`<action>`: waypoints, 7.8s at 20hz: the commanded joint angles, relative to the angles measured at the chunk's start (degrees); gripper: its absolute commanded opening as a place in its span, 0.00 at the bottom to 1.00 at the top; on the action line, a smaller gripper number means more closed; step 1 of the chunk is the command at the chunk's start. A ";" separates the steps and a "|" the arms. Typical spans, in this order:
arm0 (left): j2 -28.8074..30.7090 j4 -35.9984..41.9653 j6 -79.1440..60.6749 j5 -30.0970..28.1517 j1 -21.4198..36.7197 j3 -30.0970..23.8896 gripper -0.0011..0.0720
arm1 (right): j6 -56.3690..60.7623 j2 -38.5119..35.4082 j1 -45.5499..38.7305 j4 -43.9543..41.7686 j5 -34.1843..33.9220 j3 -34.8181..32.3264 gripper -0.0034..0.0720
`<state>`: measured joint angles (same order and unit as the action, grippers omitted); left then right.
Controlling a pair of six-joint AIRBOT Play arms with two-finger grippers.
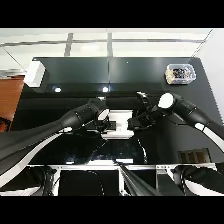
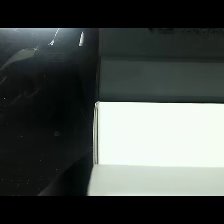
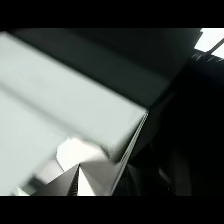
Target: Fold the box and place the chain.
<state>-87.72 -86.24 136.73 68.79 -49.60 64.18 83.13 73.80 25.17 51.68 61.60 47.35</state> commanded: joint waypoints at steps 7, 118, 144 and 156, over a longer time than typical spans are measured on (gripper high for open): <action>0.00 -0.02 0.02 0.02 0.00 0.00 0.05 | 20.13 0.09 8.59 10.58 -6.40 0.72 0.46; 0.00 -0.02 0.00 -0.79 0.00 0.00 0.05 | 8.35 37.99 -35.76 32.98 12.68 71.25 0.06; 0.00 -0.02 0.00 -0.79 0.00 0.00 0.05 | 1.68 -24.35 -13.62 3.43 22.40 15.30 0.06; 0.00 -0.02 0.00 -0.81 0.00 0.00 0.05 | 2.95 -15.47 4.96 -1.18 1.01 9.88 0.06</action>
<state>-87.72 -86.24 136.75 68.03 -49.60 64.18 85.49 55.40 27.97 49.08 65.60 58.39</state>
